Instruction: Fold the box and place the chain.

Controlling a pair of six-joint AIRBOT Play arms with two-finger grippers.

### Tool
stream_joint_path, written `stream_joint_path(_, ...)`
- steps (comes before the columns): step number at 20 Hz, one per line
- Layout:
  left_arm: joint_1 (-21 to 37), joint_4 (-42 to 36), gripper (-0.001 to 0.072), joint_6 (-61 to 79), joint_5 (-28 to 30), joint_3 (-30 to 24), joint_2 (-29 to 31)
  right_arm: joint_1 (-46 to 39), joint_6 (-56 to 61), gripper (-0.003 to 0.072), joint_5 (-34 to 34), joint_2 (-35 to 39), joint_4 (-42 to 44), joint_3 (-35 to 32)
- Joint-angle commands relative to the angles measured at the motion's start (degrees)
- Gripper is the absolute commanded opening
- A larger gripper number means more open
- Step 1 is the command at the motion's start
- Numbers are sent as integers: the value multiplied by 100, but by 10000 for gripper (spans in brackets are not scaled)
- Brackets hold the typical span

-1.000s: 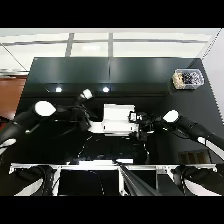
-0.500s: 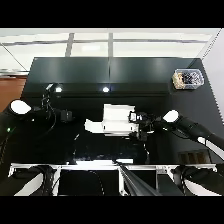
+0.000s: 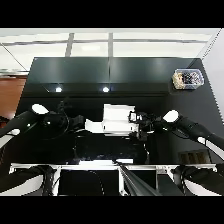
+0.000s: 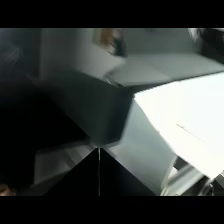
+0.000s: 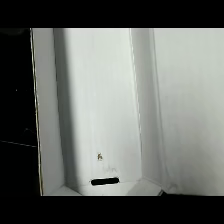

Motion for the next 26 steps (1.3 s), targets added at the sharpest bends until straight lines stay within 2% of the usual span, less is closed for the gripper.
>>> stream_joint_path(1,-380,-684,26,793,-39,138,-446,-2,2,66,2,0,0,-2)
stream_joint_path(4,-413,-737,37,1484,-334,426,-522,-2,2,67,0,0,0,-2)
stream_joint_path(5,-380,-658,164,1534,-415,538,-522,-2,2,67,0,0,0,-2)
stream_joint_path(7,-310,-546,514,1532,-555,734,-522,-2,2,67,0,0,0,-2)
stream_joint_path(8,-278,-527,647,1532,-636,817,-522,-2,2,67,0,0,0,-2)
stream_joint_path(9,-234,-533,678,1530,-691,898,-522,-2,2,67,2,0,0,-2)
stream_joint_path(15,-404,-581,699,1528,-1163,1335,-522,-2,2,67,0,0,0,-2)
stream_joint_path(19,-739,-581,690,1552,-1167,1456,-525,-2,2,67,0,0,2,-2)
stream_joint_path(21,-850,-570,605,1550,-1123,1458,-525,-2,2,67,0,0,0,-2)
stream_joint_path(26,-1001,-527,598,1547,-1045,1510,-525,-2,2,67,0,0,0,-2)
